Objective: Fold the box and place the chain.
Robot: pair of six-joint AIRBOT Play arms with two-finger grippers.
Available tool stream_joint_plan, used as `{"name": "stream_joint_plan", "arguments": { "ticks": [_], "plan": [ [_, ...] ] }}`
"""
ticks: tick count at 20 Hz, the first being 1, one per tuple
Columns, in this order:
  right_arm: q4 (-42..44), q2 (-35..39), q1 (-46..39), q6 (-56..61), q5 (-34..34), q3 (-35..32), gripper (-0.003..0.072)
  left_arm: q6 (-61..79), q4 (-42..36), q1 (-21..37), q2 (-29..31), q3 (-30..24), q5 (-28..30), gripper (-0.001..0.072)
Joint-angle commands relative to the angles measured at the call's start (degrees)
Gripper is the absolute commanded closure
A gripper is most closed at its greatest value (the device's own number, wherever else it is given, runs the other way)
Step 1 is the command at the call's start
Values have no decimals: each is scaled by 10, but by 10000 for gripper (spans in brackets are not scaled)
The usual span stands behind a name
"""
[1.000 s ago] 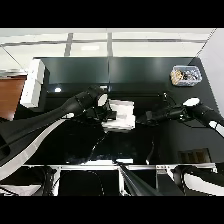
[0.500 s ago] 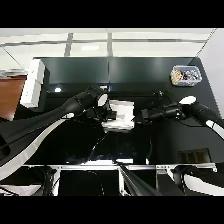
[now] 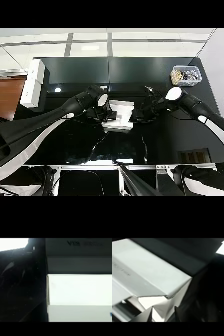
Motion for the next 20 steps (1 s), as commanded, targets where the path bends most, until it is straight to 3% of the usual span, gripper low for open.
{"name": "stream_joint_plan", "arguments": {
  "ticks": [1,6,10,20],
  "plan": [
    [-111,0,46,125,-14,38,373,0,0,0,0,0,-1,680],
    [-238,-12,117,267,-30,77,374,0,0,0,0,0,-1,680],
    [-340,-38,157,406,4,94,374,0,0,0,0,0,-1,680],
    [-376,-64,192,523,7,101,374,0,0,0,0,0,-1,680]
  ]
}}
